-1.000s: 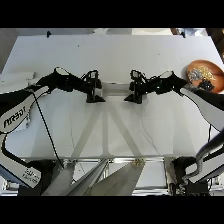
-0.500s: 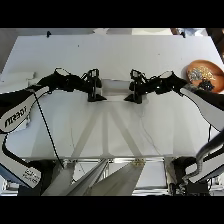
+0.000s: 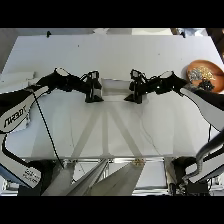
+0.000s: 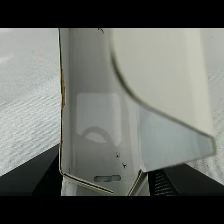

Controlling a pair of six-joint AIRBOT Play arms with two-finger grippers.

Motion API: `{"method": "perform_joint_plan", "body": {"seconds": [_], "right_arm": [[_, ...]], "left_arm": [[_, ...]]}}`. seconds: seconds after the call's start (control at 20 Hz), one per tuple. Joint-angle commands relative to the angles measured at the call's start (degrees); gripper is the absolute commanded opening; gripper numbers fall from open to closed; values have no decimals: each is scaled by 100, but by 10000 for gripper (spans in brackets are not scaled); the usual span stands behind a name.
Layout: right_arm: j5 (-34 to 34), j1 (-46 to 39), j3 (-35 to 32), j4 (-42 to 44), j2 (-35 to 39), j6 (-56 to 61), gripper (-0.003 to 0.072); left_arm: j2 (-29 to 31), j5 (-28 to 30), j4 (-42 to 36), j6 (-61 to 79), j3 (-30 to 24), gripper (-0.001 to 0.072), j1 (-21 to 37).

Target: Fold the box and place the chain.

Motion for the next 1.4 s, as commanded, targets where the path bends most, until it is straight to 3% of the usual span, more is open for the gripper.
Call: {"method": "perform_joint_plan", "body": {"seconds": [0.0,0.35,0.5,0.6,0.65,1.35], "right_arm": [[2,4,4,2,0,0,435],[2,4,4,2,0,0,435],[2,4,4,2,0,0,435],[2,4,4,2,0,0,435],[2,4,4,2,0,0,435],[2,4,4,2,0,0,435]], "left_arm": [[0,33,-186,39,7,708,-24],[0,31,48,107,7,700,-170],[2,72,90,96,7,524,-203],[2,70,90,98,7,236,-203],[2,68,90,98,7,161,-203],[4,66,90,98,7,162,-205]]}}
